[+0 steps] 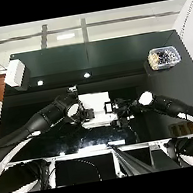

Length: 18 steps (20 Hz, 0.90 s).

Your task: Fold the box and place the chain.

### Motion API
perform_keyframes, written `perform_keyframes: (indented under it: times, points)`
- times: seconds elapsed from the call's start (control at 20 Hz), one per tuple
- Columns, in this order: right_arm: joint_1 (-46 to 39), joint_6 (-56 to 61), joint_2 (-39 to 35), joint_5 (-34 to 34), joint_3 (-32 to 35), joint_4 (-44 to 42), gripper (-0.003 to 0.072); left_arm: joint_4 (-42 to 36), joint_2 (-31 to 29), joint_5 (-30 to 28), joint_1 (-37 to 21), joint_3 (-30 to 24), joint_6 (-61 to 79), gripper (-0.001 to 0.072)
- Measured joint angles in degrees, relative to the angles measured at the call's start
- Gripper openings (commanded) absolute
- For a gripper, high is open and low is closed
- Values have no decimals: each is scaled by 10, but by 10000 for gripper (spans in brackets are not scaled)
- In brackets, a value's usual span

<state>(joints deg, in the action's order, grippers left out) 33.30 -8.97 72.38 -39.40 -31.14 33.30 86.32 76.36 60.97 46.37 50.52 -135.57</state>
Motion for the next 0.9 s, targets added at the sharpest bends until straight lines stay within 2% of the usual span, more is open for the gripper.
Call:
perform_keyframes:
  times: [0.1, 0.15, 0.2, 0.25, 0.8, 0.85, 0.9]
  points:
    - [0, 0, 0, 0, 0, 0, 482, 2, 2, 2, 0, 1, 0, 402]
    - [0, 0, 0, 0, 0, 0, 482, 2, 5, 3, 0, 1, 0, 373]
    - [0, 0, 0, 0, 0, 0, 482, 2, 9, 7, 0, 2, 0, 307]
    - [0, 0, 0, 0, 0, 0, 482, 1, 14, 9, 0, 3, 0, 284]
    - [0, 0, 0, 0, 0, 0, 482, 0, 32, 21, -1, 18, -3, 284]
    - [0, 0, 0, 0, 0, 0, 482, 0, 32, 21, -1, 20, -3, 258]
    - [0, 0, 0, 0, 0, 0, 482, 0, 32, 21, 0, 21, -3, 185]
